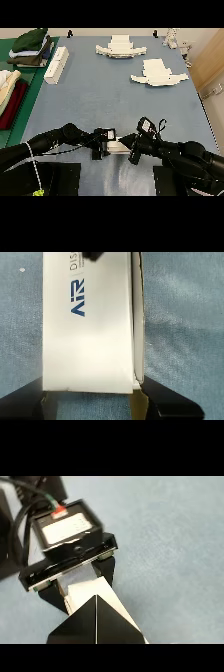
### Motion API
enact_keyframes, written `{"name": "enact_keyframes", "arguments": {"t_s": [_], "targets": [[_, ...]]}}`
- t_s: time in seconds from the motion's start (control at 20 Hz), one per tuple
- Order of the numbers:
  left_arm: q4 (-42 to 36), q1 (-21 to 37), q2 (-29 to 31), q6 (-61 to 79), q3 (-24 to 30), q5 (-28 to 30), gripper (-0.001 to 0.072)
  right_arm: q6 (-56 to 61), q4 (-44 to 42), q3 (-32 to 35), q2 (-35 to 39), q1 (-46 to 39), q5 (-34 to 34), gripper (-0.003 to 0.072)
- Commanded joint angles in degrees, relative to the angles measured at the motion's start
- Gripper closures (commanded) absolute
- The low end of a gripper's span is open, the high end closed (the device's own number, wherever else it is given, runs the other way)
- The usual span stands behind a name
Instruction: Fold the box.
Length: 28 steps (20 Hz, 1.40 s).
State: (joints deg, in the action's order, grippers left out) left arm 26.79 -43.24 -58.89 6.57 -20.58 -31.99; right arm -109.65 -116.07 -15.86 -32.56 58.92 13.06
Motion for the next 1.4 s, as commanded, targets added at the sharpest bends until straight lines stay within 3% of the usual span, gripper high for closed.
{"name": "enact_keyframes", "arguments": {"t_s": [0.0, 0.7, 1.35], "targets": [[0.0, 0.02, 0.04, 0.0, -0.02, 0.02, 0.0271, 7.72, -4.59, 4.83, -0.15, 1.68, -10.45, 0.0684], [0.02, 0.02, 0.04, 0.0, -0.02, 0.02, 0.0271, 10.4, -4.61, 6.82, -9.22, 4.79, -7.13, 0.0684], [0.0, 0.02, 0.04, 0.0, -0.02, 0.04, 0.0271, 10.38, -4.15, 6.78, -7.28, 4.74, -9.14, 0.0684]]}}
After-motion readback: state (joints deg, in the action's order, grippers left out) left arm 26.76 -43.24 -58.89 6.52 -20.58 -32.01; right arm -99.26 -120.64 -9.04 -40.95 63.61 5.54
